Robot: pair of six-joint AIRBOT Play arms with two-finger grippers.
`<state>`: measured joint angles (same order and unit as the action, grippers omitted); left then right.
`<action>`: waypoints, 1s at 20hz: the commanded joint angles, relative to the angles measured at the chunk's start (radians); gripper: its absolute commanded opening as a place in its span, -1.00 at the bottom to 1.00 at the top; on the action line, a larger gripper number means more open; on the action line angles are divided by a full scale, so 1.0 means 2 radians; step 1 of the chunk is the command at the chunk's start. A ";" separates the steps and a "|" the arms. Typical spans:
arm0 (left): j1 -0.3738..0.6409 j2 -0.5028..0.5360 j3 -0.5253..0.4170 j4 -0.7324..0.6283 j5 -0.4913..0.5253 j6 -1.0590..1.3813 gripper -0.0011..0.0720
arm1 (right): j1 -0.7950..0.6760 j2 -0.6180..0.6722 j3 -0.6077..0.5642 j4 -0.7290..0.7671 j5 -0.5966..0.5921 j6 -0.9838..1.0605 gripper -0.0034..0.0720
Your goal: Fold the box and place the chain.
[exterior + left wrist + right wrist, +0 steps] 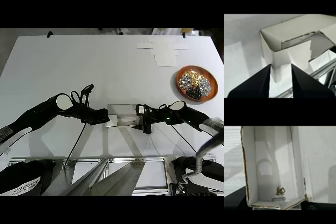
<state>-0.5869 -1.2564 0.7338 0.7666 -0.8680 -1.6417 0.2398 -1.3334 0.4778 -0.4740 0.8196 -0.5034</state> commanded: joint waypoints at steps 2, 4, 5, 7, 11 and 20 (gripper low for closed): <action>-0.017 0.000 0.001 -0.002 0.018 -0.001 -0.02 | 0.000 0.000 0.000 0.000 0.000 0.000 -0.11; -0.030 -0.002 0.003 0.001 0.033 -0.007 0.00 | 0.000 0.000 0.000 0.000 0.000 0.000 -0.11; -0.036 -0.006 0.006 0.011 0.037 -0.026 0.00 | 0.000 0.000 0.000 0.000 0.000 0.000 -0.11; -0.048 -0.016 0.022 0.053 0.038 -0.070 0.00 | 0.000 0.000 0.000 0.000 0.000 0.000 -0.11; -0.070 -0.031 0.058 0.141 0.034 -0.173 0.00 | 0.000 0.000 0.000 0.000 0.000 0.000 -0.11; -0.109 -0.054 0.100 0.242 -0.011 -0.313 0.00 | 0.000 0.000 0.000 0.000 0.000 0.000 -0.11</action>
